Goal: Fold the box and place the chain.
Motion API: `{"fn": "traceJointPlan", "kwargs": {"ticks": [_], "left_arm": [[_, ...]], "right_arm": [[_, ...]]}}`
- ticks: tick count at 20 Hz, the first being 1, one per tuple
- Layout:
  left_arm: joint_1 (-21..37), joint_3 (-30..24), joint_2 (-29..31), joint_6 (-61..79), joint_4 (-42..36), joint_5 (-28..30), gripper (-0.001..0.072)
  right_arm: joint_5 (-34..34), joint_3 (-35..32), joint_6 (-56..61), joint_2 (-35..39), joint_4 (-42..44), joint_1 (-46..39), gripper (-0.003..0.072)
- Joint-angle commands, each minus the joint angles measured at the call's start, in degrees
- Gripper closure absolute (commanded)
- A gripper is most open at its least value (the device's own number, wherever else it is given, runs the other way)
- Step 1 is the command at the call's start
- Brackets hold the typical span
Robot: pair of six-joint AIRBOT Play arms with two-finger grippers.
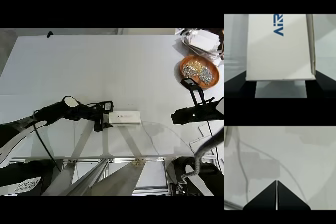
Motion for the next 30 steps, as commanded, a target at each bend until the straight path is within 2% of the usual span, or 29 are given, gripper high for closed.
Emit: {"fn": "traceJointPlan", "kwargs": {"ticks": [1, 4, 7, 10, 13, 18, 22, 23, 24, 28, 30], "left_arm": [[4.2, 0.0, 7.0, -10.0, 4.0, 2.0, 0.0707], [12.7, 0.0, 13.1, -28.0, 17.9, 3.7, 0.0707], [24.8, 0.0, 18.0, -42.6, 27.8, 2.2, 0.0707], [36.7, 0.0, 19.0, -49.4, 34.4, 0.0, 0.0708], [45.0, 0.0, 18.6, -58.4, 42.2, -0.2, 0.0708], [50.3, 0.0, 18.1, -61.7, 51.5, -4.3, 0.0707], [50.9, 0.0, 15.3, -62.2, 52.7, -7.4, 0.0688], [50.9, 0.0, 14.4, -62.2, 52.7, -7.7, 0.0639], [50.9, 0.0, 13.4, -62.2, 52.7, -8.2, 0.0551], [50.9, 0.0, 10.7, -62.3, 53.1, -10.3, 0.0014], [50.9, 0.0, 11.3, -62.4, 53.2, -9.7, 0.0013]], "right_arm": [[-3.5, 0.1, 0.6, 0.0, 0.2, -0.3, 0.0672], [-6.0, 0.1, 0.6, 0.0, 0.2, -0.3, 0.0672], [-6.8, 0.1, 0.3, 0.0, 0.2, -0.3, 0.0672], [-7.3, 0.1, 0.2, 0.0, 0.3, -0.3, 0.0672], [-7.5, 0.1, 0.2, 0.0, 0.7, -0.3, 0.0672], [-7.5, 0.1, 0.2, 0.0, 2.3, -0.3, 0.0672], [-7.4, 0.1, 0.2, 0.0, 2.2, -0.3, 0.0671], [-7.4, 0.1, 0.2, 0.0, 2.2, -0.3, 0.067], [-7.4, 0.1, 0.2, 0.0, 2.2, -0.3, 0.067], [-7.5, 0.1, 0.2, 0.0, 2.2, -0.3, 0.0668], [-7.6, 0.1, 0.2, 0.0, 2.3, -0.3, 0.0668]]}}
